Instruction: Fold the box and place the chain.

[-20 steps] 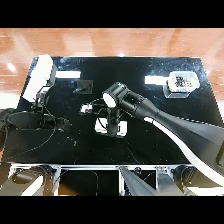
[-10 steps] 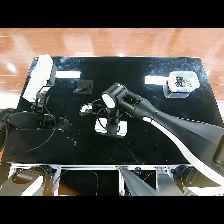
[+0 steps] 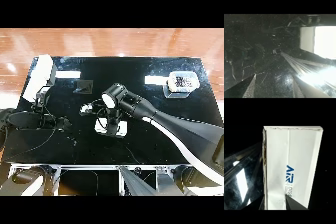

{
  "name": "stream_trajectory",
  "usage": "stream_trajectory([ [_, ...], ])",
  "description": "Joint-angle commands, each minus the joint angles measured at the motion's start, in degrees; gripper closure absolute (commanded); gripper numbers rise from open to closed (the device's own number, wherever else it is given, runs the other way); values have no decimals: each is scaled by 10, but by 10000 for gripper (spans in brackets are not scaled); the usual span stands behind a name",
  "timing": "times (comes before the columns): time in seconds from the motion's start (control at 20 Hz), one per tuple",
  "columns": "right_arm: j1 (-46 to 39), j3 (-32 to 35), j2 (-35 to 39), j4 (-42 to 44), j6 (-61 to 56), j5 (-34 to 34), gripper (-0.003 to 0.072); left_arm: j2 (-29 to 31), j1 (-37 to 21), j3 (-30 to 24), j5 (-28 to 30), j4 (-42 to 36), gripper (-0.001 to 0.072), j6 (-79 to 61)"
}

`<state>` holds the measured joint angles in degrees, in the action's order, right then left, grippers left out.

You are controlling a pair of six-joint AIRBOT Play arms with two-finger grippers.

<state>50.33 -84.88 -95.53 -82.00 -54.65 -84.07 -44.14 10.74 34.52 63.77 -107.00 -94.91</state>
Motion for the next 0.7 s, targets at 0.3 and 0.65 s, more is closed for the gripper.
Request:
stream_trajectory([
  [0.3,0,0,10,-4,-92,-13,341,0,0,0,1,0,157,7],
  [0.65,-29,0,44,-3,-161,-62,343,0,0,0,1,0,157,6],
])
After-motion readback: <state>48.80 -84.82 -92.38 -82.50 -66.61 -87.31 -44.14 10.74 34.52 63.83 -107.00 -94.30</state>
